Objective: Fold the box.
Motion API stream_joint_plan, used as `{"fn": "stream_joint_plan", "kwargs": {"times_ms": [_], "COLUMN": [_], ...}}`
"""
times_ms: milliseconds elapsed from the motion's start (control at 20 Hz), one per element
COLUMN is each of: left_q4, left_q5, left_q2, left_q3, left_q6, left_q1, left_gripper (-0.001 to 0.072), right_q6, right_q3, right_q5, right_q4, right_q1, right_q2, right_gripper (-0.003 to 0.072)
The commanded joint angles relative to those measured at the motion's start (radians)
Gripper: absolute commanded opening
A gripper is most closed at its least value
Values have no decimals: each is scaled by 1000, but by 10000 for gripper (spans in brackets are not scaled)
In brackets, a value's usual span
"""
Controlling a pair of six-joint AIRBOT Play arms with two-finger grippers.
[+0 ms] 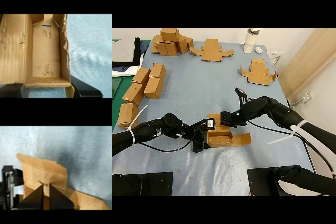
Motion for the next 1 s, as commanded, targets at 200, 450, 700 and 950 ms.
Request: {"fn": "stream_joint_plan", "kwargs": {"times_ms": [200, 450, 700, 950], "left_q4": [0, 0, 0, 0], "left_q5": [0, 0, 0, 0], "left_q2": [1, 1, 1, 1], "left_q3": [1, 1, 1, 1], "left_q6": [0, 0, 0, 0], "left_q1": [0, 0, 0, 0], "left_gripper": [522, 521, 522, 521], "right_q6": [-147, -163, -201, -239], "right_q3": [12, 12, 50, 37], "right_q5": [-13, -14, -42, -209], "right_q4": [-5, -4, -125, -388], "right_q1": [-3, -3, -11, -27], "right_q2": [-134, -133, -10, 266], "right_gripper": [15, 15, 5, 5]}}
